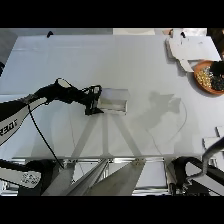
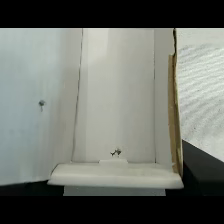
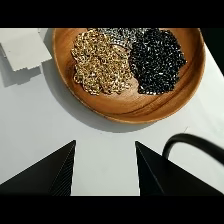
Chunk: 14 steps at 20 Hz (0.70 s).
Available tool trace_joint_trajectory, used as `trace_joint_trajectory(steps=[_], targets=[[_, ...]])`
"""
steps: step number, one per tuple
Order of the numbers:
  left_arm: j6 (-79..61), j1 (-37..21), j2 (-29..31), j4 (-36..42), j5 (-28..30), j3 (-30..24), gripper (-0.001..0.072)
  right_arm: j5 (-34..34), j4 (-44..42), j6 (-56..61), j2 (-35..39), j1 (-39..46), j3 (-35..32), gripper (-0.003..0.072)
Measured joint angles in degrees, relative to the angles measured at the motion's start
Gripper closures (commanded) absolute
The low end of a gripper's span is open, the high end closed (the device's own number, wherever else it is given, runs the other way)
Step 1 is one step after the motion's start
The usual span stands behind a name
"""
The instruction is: Fold the box and place the chain.
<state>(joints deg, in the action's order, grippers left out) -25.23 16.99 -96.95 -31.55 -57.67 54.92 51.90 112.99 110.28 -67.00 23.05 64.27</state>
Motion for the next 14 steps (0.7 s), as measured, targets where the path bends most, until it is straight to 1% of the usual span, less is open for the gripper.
trace_joint_trajectory(steps=[4, 7, 10, 14], targets=[[0.0, 0.0, 0.0, 0.0, 0.0, 0.0, 0.0394, -9.0, -5.9, -0.8, -10.6, 5.9, 1.4, 0.0286], [0.0, 0.0, 0.0, 0.0, 0.0, 0.0, 0.0394, -13.3, -8.2, -2.2, -17.4, 7.9, 3.9, 0.0286], [0.0, 0.0, 0.0, 0.0, 0.0, 0.0, 0.0394, -15.3, -9.4, -3.0, -23.4, 8.7, 7.2, 0.0285], [0.0, 0.0, 0.0, 0.0, 0.0, 0.0, 0.0394, -16.7, -11.0, -2.1, -29.2, 9.2, 10.4, 0.0283]])
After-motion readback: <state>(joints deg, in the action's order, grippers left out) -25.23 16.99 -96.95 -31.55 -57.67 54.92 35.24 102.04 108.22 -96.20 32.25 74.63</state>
